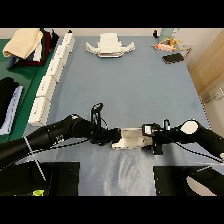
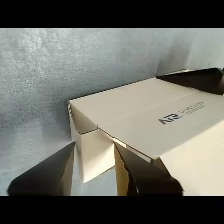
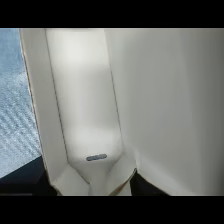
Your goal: Fold the box.
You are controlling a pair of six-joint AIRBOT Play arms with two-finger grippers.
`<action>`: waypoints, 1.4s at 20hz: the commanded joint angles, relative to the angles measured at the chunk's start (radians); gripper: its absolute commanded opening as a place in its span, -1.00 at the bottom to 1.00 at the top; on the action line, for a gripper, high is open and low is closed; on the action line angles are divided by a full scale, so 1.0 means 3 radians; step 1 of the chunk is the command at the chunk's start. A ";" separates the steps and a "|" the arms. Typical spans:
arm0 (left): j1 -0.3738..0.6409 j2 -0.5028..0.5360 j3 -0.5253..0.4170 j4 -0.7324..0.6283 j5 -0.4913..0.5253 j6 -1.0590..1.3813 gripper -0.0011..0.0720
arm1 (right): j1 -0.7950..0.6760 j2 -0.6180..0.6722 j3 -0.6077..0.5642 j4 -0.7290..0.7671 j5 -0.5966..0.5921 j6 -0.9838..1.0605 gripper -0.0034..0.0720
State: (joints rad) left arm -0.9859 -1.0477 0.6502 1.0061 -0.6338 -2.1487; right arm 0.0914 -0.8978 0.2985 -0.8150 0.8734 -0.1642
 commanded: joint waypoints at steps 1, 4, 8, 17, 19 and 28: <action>-0.0079 -0.0056 0.0042 0.0083 0.0045 -0.0086 0.00 | 0.0000 -0.0001 0.0003 0.0000 0.0000 -0.0001 0.47; -0.0080 -0.0061 0.0116 0.0156 0.0038 -0.0142 0.00 | 0.0000 -0.0001 0.0003 0.0000 0.0000 -0.0001 0.47; -0.0081 -0.0102 0.0215 0.0505 -0.0174 -0.0469 0.00 | 0.0000 -0.0001 0.0003 0.0000 0.0000 -0.0001 0.47; -0.0140 -0.0120 0.0270 0.0708 -0.0271 -0.0481 0.49 | 0.0000 -0.0001 0.0003 0.0000 0.0000 -0.0001 0.47; -0.0144 -0.0116 0.0270 0.0759 -0.0238 -0.0423 0.49 | 0.0000 -0.0001 0.0003 0.0000 0.0000 -0.0001 0.47; -0.0120 -0.0013 0.0268 0.0735 -0.0238 -0.0423 0.49 | 0.0000 -0.0001 0.0003 0.0000 0.0000 -0.0001 0.47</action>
State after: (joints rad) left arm -1.0260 -1.0607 0.7303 1.2297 -0.6945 -2.2654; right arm 0.0914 -0.8989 0.2985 -0.8150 0.8730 -0.1654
